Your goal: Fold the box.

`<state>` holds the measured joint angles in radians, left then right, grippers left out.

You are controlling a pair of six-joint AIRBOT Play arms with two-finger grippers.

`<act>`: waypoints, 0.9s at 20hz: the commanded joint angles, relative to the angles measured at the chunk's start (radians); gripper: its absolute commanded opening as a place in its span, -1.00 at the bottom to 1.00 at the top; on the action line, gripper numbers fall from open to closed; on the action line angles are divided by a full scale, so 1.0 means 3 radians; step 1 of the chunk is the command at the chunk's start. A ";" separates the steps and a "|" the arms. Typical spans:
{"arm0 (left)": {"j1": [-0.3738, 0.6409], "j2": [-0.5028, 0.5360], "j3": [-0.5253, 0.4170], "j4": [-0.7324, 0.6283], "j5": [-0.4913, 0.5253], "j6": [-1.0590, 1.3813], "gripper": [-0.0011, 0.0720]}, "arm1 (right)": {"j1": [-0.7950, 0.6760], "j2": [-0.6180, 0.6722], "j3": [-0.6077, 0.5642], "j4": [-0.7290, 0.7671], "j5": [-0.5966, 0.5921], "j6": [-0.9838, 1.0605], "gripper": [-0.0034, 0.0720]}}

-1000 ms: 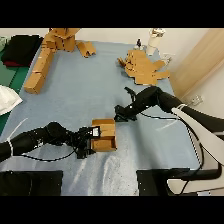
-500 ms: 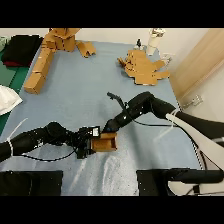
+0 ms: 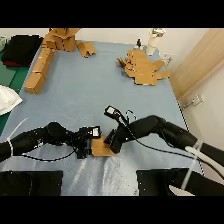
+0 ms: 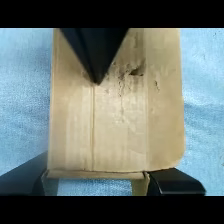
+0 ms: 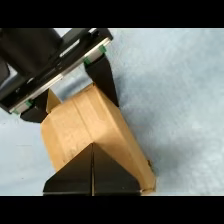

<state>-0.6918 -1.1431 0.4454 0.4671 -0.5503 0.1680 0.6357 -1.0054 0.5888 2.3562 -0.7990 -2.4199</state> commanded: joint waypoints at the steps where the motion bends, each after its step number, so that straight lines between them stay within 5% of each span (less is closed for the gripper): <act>1: -0.0001 0.0000 0.0001 0.0000 0.0001 -0.0001 0.41 | 0.0290 0.0469 -0.0223 -0.0440 0.0692 -0.0029 -0.91; 5: -0.0001 0.0000 0.0001 0.0000 0.0001 -0.0001 0.41 | 0.0654 0.0743 -0.0340 -0.1005 0.0753 -0.0249 -0.86; 8: -0.0001 0.0000 0.0001 0.0000 0.0001 -0.0001 0.41 | 0.0745 0.0752 -0.0483 -0.1170 0.0797 -0.0792 0.06; 12: -0.0001 0.0000 0.0001 0.0000 0.0001 -0.0001 0.41 | 0.0745 0.0750 -0.0506 -0.1170 0.0830 -0.1256 0.36; 18: -0.0001 0.0000 0.0001 0.0000 0.0001 0.0000 0.41 | 0.0745 0.0618 -0.0506 -0.1171 0.0830 -0.1486 0.37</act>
